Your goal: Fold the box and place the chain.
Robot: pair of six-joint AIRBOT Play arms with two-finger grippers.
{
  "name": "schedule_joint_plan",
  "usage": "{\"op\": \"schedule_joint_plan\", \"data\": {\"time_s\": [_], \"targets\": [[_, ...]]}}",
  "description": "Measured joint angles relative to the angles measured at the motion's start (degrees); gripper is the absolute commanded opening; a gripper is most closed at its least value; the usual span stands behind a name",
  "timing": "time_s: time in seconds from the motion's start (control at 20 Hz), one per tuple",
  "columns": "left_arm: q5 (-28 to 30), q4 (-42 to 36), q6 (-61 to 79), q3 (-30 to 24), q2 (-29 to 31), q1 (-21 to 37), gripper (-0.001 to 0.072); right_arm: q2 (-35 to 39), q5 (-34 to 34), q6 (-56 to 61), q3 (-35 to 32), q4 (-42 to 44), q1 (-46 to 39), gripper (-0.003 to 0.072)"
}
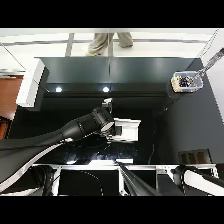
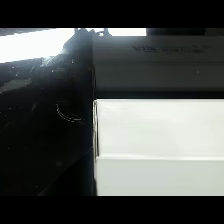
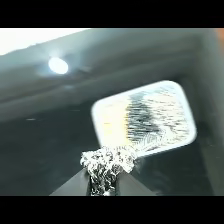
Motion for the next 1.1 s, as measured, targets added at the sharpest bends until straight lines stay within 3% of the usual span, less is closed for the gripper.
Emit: {"op": "schedule_joint_plan", "data": {"time_s": [0.3,0.55,0.8,1.1], "targets": [[0.0,0.0,0.0,0.0,0.0,0.0,0.0025,14.9,0.1,-3.2,-10.4,11.3,1.7,0.0005],[0.1,0.0,0.0,0.0,0.0,0.0,0.0025,24.4,4.3,-4.3,-15.3,11.9,9.6,0.0005],[0.1,0.0,0.0,0.0,0.0,0.0,0.0025,29.9,10.0,-5.3,-16.4,12.2,14.5,0.0005],[0.1,0.0,0.0,0.0,0.0,0.0,0.0025,31.3,18.7,-7.1,-16.6,20.7,19.5,0.0005]]}}
